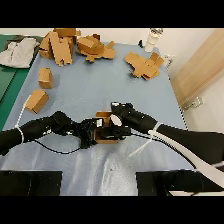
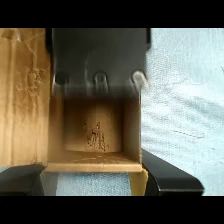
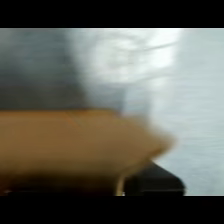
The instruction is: Fold the box.
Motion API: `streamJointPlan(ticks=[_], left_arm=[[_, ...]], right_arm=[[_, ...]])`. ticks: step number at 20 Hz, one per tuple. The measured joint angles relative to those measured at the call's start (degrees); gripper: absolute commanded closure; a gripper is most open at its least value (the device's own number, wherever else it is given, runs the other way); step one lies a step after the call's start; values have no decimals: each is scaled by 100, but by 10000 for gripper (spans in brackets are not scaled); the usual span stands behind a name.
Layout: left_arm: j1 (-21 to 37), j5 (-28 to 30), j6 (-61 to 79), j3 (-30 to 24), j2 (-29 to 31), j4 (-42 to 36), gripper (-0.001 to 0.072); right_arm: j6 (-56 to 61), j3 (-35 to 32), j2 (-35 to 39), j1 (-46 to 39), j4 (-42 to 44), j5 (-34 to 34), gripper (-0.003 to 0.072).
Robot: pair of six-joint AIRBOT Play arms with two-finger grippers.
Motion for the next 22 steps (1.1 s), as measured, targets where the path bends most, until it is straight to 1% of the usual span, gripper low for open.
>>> streamJointPlan(ticks=[2, 5, 6, 7, 8, 11, 13, 14, 16, 18, 19, 20, 21, 22], left_arm=[[0, 0, 0, 0, 0, -7, 424], [0, -2, -9, 0, 0, -7, 424], [0, 0, -9, 0, 0, -7, 424], [0, -2, -11, 0, 0, -9, 424], [0, 0, -13, 0, 0, -9, 424], [0, -2, -13, 0, 0, -9, 424], [0, -2, -13, 0, 0, -9, 424], [0, -2, -13, 0, 0, -9, 424], [0, -2, -15, 0, 0, -11, 424], [0, -2, -15, 0, 0, -9, 424], [0, -2, -15, 0, 0, -11, 424], [0, -4, -15, 0, 0, -11, 424], [0, -4, -15, 0, 0, -11, 424], [0, -4, -15, 0, 0, -9, 424]], right_arm=[[7, 0, 313, -17, -4, 262, 242], [0, 0, 938, -17, -68, 446, 246], [-7, 2, 1156, -26, -188, 518, 341], [-22, 2, 1342, -63, -334, 608, 618], [-24, 0, 1506, -131, -490, 713, 683], [-278, -46, 1847, -686, -787, 769, 684], [-848, -181, 1886, -1388, -433, 339, 684], [-1261, -267, 1838, -1794, -42, 42, 684], [-2387, -411, 1591, -2671, 1110, -584, 684], [-3939, -494, 1099, -3491, 2872, -863, 684], [-4765, -518, 800, -3777, 3832, -782, 684], [-5628, -538, 452, -4002, 4819, -540, 684], [-6290, -549, 136, -4140, 5641, -234, 683], [-6817, -555, -153, -4205, 6288, 52, 684]])
